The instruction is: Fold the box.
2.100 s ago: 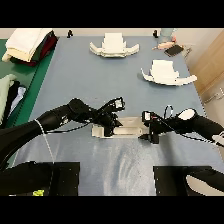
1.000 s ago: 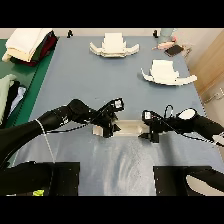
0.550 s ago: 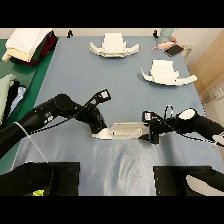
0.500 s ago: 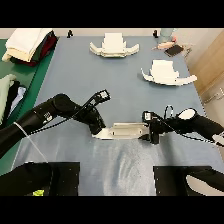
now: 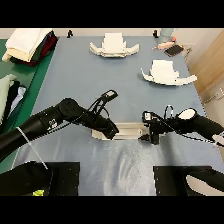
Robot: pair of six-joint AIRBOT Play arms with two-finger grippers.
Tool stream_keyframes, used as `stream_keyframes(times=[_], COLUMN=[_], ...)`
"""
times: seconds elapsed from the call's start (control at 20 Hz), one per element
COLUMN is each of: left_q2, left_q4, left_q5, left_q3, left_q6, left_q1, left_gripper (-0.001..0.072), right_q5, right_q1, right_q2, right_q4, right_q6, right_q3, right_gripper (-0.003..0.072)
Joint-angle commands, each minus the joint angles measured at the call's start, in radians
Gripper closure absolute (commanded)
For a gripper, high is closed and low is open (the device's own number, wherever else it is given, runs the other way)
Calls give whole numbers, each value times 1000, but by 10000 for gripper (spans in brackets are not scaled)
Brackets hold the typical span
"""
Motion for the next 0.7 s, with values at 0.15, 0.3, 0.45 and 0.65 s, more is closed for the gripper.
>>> stream_keyframes(times=[0.15,0.3,0.45,0.65], left_q2=[-93,-182,-270,-298], left_q4=[-59,-59,-59,-63], left_q5=[307,294,174,128], left_q3=[11,11,11,12], left_q6=[-266,-356,-382,-356], left_q1=[2,36,70,70], left_gripper=[698,697,698,697], right_q5=[0,0,0,0], right_q1=[1,1,1,1], right_q2=[-1,-1,-1,-1], right_q4=[0,0,0,0], right_q6=[0,0,0,0], right_q3=[0,0,0,0], right_gripper=[174,174,173,174])
